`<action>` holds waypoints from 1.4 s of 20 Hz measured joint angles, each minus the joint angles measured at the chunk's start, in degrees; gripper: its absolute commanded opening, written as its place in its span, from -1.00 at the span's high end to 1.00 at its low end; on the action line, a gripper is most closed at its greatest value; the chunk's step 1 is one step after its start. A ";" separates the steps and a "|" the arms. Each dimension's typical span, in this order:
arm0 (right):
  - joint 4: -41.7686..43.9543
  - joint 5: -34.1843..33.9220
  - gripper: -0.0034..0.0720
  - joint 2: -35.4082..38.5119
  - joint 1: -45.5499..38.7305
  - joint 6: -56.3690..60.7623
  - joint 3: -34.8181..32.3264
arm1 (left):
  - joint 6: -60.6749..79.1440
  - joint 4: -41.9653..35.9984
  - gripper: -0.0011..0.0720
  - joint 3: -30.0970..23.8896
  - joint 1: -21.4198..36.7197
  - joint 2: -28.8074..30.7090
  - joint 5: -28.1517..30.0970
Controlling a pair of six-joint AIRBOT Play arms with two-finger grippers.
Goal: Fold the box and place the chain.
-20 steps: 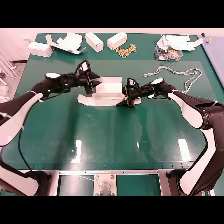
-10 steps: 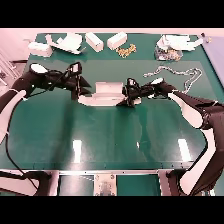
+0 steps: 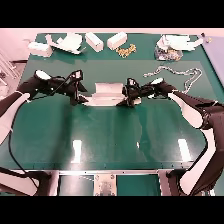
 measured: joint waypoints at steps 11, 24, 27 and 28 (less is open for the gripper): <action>0.00 0.00 -0.39 0.00 0.00 0.00 0.00 | 5.27 -6.14 -0.60 -0.15 -0.09 -3.30 2.14; -0.02 0.00 -0.39 0.00 0.00 0.00 0.00 | 11.43 -9.33 0.04 -0.15 -0.09 -6.10 -0.09; -0.02 0.00 -0.39 0.00 0.00 0.00 0.00 | 12.41 -10.21 0.04 -0.15 -0.76 -6.14 -0.22; -0.02 0.02 -0.39 0.00 0.00 0.02 0.00 | 12.68 -10.47 0.04 -0.15 -1.07 -6.14 -0.02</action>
